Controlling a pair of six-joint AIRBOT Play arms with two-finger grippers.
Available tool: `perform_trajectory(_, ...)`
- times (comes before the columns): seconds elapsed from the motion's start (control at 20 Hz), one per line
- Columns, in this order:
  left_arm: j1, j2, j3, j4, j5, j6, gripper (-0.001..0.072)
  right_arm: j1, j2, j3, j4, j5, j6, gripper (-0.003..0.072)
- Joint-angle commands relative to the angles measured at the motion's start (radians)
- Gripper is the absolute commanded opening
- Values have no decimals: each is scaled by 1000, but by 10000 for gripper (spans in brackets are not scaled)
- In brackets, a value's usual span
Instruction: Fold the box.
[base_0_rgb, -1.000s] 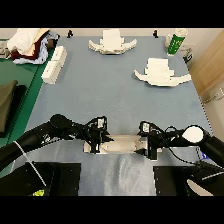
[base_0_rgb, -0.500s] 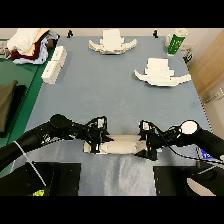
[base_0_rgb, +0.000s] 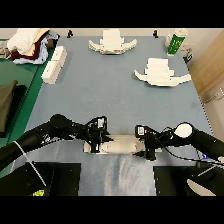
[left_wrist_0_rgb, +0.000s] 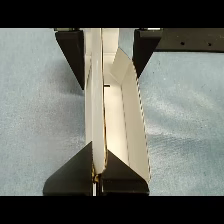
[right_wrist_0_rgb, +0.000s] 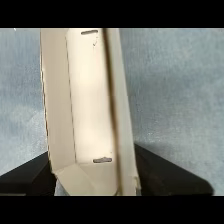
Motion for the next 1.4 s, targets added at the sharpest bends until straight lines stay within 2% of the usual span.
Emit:
perform_trajectory(0.0,0,0,1,0,0,0,14,10,0,-2,-23,-19,-27,711)
perform_trajectory(0.15,0,0,1,0,0,0,14,11,0,-20,-17,-27,-44,708)
perform_trajectory(0.25,0,0,1,0,0,0,14,11,1,-21,0,-29,-55,648)
perform_trajectory(1.05,0,0,1,0,0,0,14,26,-4,-40,27,-68,-108,642)
perform_trajectory(1.15,0,0,1,0,0,0,15,43,-20,-42,26,-74,-108,495)
perform_trajectory(1.35,0,0,1,0,0,0,15,44,-19,-42,14,-74,-107,496)
